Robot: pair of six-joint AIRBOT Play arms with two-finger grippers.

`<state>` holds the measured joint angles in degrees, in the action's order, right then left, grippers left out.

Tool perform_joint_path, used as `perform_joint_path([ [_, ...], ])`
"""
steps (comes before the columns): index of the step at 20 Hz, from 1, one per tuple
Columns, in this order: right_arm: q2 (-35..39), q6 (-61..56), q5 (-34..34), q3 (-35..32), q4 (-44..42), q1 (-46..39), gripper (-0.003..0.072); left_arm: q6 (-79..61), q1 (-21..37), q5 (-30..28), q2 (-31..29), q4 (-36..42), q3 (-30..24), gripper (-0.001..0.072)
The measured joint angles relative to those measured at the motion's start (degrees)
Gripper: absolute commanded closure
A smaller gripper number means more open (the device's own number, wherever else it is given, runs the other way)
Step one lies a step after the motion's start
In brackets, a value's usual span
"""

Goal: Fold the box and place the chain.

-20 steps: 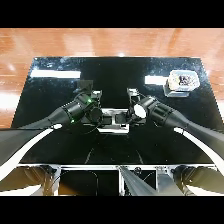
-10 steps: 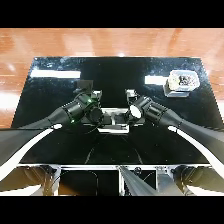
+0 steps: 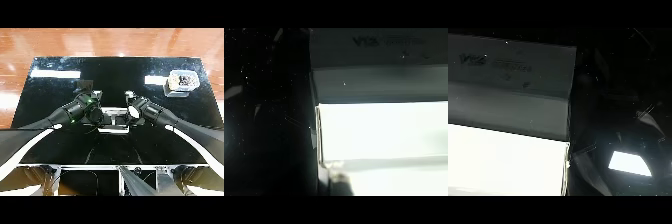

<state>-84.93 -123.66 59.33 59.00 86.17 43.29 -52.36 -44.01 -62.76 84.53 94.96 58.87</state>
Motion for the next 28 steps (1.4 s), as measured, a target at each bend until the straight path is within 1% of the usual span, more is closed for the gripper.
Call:
perform_joint_path([
  [11, -0.9, 0.8, -0.3, 0.1, -0.2, 0.0, 0.052, 0.0, 0.0, 0.0, 0.0, 0.0, 0.0, 0.0691],
  [12, -1.0, 0.9, -0.2, 0.1, -0.3, 0.0, 0.0607, 0.0, 0.0, 0.0, 0.0, 0.0, 0.0, 0.0691],
  [13, -1.0, 1.0, -0.1, 0.1, -0.2, 0.0, 0.0648, 0.0, 0.0, 0.0, 0.0, 0.0, 0.0, 0.0691],
  [20, -1.2, 2.4, -0.2, 0.1, -0.6, 0.0, 0.0647, 0.0, 0.0, 0.0, 0.0, 0.0, 0.0, 0.0691],
  [22, -1.2, 2.6, -0.2, 0.2, -1.0, 0.0, 0.0636, 0.0, 0.0, 0.1, 0.0, 0.0, 0.0, 0.0691],
  [23, -1.2, 2.9, -0.2, 0.4, -1.1, 0.0, 0.0342, 0.0, 0.0, 0.1, 0.0, 0.0, 0.0, 0.0691],
  [24, -1.3, 3.4, -0.6, 0.7, -1.7, 0.0, 0.0232, 0.0, 0.0, 0.1, 0.0, 0.0, 0.0, 0.0691],
  [25, -1.3, 3.7, -1.0, 1.2, -2.5, 0.1, 0.0237, 0.0, 0.0, 0.1, 0.0, 0.0, 0.0, 0.0691],
  [28, -1.3, 4.5, 1.1, 3.1, -2.0, 0.1, 0.0236, 0.0, 0.0, 0.1, 0.0, 0.1, 0.0, 0.0691],
])
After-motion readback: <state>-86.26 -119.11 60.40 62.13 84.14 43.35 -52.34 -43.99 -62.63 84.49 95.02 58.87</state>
